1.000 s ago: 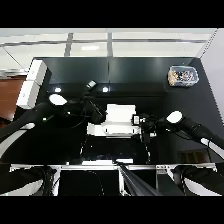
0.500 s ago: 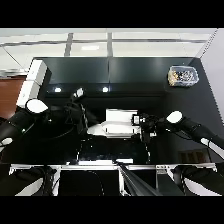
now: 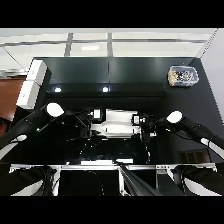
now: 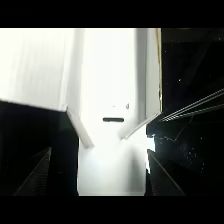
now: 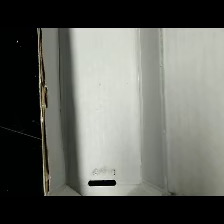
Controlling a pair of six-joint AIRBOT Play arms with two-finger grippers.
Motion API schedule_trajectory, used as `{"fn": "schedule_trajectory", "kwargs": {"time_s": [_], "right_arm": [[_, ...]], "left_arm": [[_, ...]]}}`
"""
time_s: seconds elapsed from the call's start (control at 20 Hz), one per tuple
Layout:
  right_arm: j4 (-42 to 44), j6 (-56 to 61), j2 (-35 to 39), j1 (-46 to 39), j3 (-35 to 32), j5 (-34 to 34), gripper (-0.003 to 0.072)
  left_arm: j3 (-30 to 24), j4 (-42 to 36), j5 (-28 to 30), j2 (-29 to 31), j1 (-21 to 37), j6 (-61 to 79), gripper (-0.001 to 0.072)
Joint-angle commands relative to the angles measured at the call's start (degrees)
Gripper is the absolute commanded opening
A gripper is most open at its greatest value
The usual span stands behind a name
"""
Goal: Fold the box and place the chain.
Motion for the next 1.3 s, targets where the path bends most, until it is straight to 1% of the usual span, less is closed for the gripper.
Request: {"fn": "schedule_trajectory", "kwargs": {"time_s": [0.0,0.05,0.1,0.15,0.2,0.25,0.3,0.35,0.5,0.6,0.85,1.0,1.05,1.1,1.25], "right_arm": [[0.0,0.0,0.0,0.04,0.04,0.0,0.0201],[0.0,0.0,0.0,0.04,0.04,0.0,0.0201],[0.0,0.0,0.0,0.04,0.04,0.0,0.0202],[0.0,0.0,0.0,0.04,0.04,0.0,0.0201],[0.0,0.0,0.0,0.04,0.04,0.0,0.0202],[0.0,0.0,0.0,0.04,0.04,0.0,0.0201],[0.0,0.0,0.0,0.04,0.04,0.0,0.0201],[0.0,0.0,0.0,0.04,0.04,0.0,0.0201],[0.0,0.0,0.0,0.04,0.04,0.0,0.0201],[0.0,0.0,0.0,0.04,0.04,0.0,0.0201],[0.0,0.0,0.0,0.04,0.04,0.0,0.0201],[-0.02,0.0,0.0,0.04,0.04,0.0,0.0201],[0.0,0.0,0.0,0.04,0.04,-0.02,0.0202],[0.0,0.0,0.0,0.04,0.04,-0.02,0.0201],[0.0,0.0,0.0,0.04,0.04,-0.02,0.0201]], "left_arm": [[0.98,-1.62,0.52,-2.67,-1.57,1.7,0.0583],[0.98,-1.33,0.31,-2.64,-1.46,1.73,0.0452],[0.98,-1.51,-0.33,-2.64,-1.36,1.73,0.0385],[0.98,-1.75,-1.2,-2.64,-1.4,1.73,0.0366],[0.98,-1.92,-1.97,-2.64,-1.53,1.73,0.0365],[0.98,-1.95,-2.49,-2.64,-1.57,1.73,0.0336],[0.98,-2.08,-2.47,-2.64,-1.57,1.73,0.0299],[0.98,-2.86,-2.38,-2.64,-1.57,1.75,0.0229],[0.98,-6.75,-2.03,-2.91,-1.57,2.99,0.0221],[0.98,-8.13,-0.46,-3.43,-1.6,3.5,0.0221],[0.98,-14.78,-0.13,-6.45,-2.43,5.64,0.0223],[0.98,-14.75,-0.07,-6.82,-4.15,5.68,0.0228],[0.98,-14.75,0.61,-6.82,-4.5,5.66,0.023],[0.98,-14.75,1.53,-6.82,-4.83,5.66,0.0248],[0.98,-14.73,2.82,-6.88,-5.07,5.64,0.0248]]}}
